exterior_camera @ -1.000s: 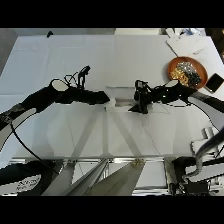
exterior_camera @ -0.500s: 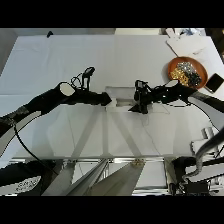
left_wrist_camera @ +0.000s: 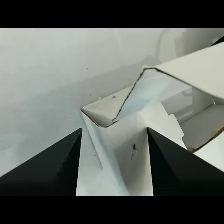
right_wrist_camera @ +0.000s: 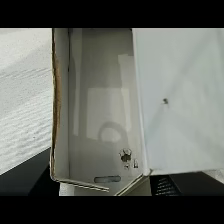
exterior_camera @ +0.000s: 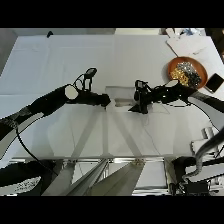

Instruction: Fold the box and place the chain.

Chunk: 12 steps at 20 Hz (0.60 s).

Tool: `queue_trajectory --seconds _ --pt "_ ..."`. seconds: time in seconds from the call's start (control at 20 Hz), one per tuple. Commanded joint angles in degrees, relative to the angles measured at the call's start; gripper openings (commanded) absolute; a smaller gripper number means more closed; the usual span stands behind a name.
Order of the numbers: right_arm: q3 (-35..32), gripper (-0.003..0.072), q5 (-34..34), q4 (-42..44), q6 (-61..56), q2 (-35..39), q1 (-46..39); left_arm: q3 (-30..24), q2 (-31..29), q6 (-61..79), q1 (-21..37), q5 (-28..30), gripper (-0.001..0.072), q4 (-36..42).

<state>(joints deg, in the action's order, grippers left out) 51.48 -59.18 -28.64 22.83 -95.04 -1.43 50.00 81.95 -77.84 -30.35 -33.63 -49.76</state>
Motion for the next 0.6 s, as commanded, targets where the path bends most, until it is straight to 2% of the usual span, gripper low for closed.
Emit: queue_trajectory --seconds 0.0,0.25,0.55 --pt "0.0 0.0412 0.0 0.0 0.0 0.0 0.0 0.0 0.1 -0.7 -0.1 2.4 0.0454 -1.4" --pt "0.0 0.0412 0.0 0.0 0.0 0.0 0.0 0.1 0.1 -1.2 -0.9 1.7 0.0452 -7.2" --pt "0.0 0.0412 0.0 0.0 0.0 0.0 0.0 3.9 0.1 -3.9 -1.7 -2.3 0.0453 -7.3"
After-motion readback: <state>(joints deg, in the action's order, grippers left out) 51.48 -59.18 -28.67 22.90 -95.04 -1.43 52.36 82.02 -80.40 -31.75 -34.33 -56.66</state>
